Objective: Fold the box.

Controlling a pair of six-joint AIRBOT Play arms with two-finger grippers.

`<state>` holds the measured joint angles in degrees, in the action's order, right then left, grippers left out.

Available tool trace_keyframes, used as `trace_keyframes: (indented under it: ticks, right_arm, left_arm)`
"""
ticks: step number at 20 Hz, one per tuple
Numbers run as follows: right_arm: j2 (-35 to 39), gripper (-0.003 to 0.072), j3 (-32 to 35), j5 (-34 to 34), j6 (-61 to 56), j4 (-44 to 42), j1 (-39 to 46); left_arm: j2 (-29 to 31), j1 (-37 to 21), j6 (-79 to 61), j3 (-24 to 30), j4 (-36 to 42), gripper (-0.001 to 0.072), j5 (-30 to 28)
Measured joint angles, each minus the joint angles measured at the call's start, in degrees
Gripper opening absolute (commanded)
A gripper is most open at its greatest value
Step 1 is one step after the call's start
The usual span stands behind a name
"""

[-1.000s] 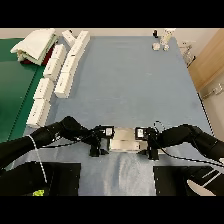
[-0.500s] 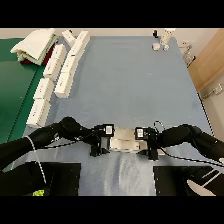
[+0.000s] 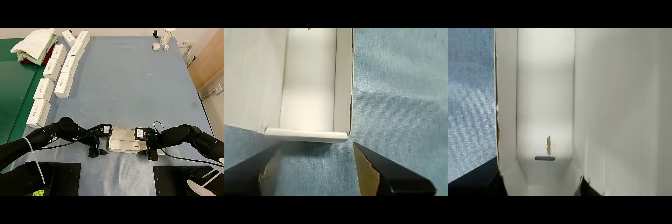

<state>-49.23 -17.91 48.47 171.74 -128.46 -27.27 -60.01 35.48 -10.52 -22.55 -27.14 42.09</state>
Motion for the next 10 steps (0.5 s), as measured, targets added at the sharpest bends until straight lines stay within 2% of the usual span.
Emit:
trace_keyframes:
  ticks: [10]
  right_arm:
    - [0.0,0.0524,0.0,0.0,0.0,0.1,0.0]
  left_arm:
    - [0.1,-0.1,-1.4,0.0,0.3,0.0688,-1.7]
